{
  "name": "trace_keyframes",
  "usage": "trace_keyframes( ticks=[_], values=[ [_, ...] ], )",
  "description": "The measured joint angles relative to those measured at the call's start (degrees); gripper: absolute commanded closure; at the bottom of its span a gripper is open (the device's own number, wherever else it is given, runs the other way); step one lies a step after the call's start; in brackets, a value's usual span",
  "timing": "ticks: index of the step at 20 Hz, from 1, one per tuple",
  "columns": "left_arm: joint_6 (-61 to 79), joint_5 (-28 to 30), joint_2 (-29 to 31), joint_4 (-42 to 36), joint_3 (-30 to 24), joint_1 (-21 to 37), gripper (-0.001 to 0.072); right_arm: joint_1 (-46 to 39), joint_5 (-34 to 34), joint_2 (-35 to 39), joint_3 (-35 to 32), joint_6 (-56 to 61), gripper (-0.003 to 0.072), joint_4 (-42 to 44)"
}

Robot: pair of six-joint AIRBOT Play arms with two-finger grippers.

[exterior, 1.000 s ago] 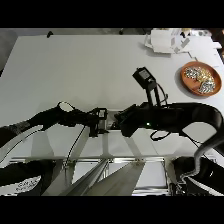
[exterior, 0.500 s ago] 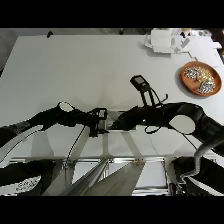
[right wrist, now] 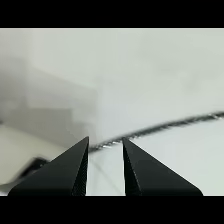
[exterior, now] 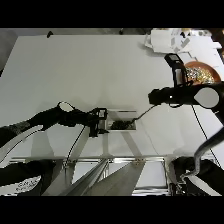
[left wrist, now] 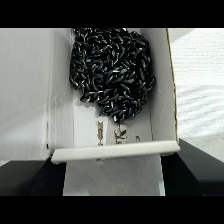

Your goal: Fold the box and place the chain.

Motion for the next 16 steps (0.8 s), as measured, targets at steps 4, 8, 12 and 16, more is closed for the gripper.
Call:
trace_keyframes(
  ticks=[4,8,12,16],
  values=[
    [0.02,0.0,0.0,0.0,0.0,0.0,0.0571,-5.38,1.14,-6.29,-1.29,0.92,0.0263,-5.75],
    [0.02,0.0,0.0,0.0,0.0,0.0,0.0571,-7.1,-0.87,-14.05,-1.84,1.09,0.0289,-8.17],
    [0.02,-0.02,0.0,0.0,0.0,0.0,0.0571,-7.56,-4.55,-19.8,-1.97,2.16,0.0289,-11.3],
    [0.02,0.0,0.0,0.0,0.0,0.0,0.0571,-7.67,-7.78,-22.1,-1.99,3.28,0.0306,-12.55]
  ],
)
